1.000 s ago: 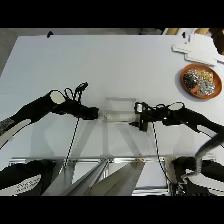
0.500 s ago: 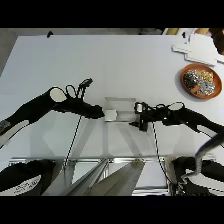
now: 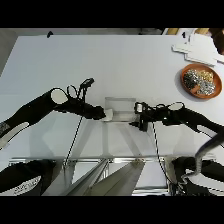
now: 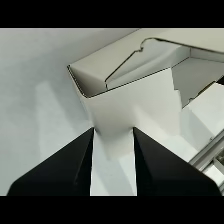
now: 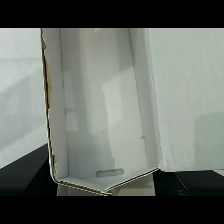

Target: Fold the box and place the chain.

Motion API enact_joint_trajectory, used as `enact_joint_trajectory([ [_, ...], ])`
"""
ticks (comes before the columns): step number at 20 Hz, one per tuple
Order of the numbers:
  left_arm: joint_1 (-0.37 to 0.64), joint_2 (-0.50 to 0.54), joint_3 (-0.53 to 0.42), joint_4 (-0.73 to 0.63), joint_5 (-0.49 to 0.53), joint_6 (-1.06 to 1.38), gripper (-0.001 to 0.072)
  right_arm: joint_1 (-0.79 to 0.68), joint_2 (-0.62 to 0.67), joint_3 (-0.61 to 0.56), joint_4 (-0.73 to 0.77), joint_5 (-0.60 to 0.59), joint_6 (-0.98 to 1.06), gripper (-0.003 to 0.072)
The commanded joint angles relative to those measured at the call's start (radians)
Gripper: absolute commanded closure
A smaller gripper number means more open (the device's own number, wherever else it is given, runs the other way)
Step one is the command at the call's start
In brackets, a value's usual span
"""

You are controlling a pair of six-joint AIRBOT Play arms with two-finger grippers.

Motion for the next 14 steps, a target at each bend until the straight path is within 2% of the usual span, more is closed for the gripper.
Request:
enact_joint_trajectory([
  [1, -0.024, -0.018, 0.042, 0.106, 0.008, -0.128, 0.0430, 0.000, 0.000, 0.000, 0.000, 0.000, 0.000, 0.0389],
  [6, -0.090, -0.077, 0.146, 0.187, -0.016, -0.252, 0.0430, 0.000, 0.000, 0.000, 0.000, 0.000, 0.000, 0.0389],
  [14, -0.158, -0.085, 0.188, 0.352, -0.069, -0.475, 0.0430, 0.000, 0.000, 0.000, 0.000, 0.000, 0.000, 0.0389],
])
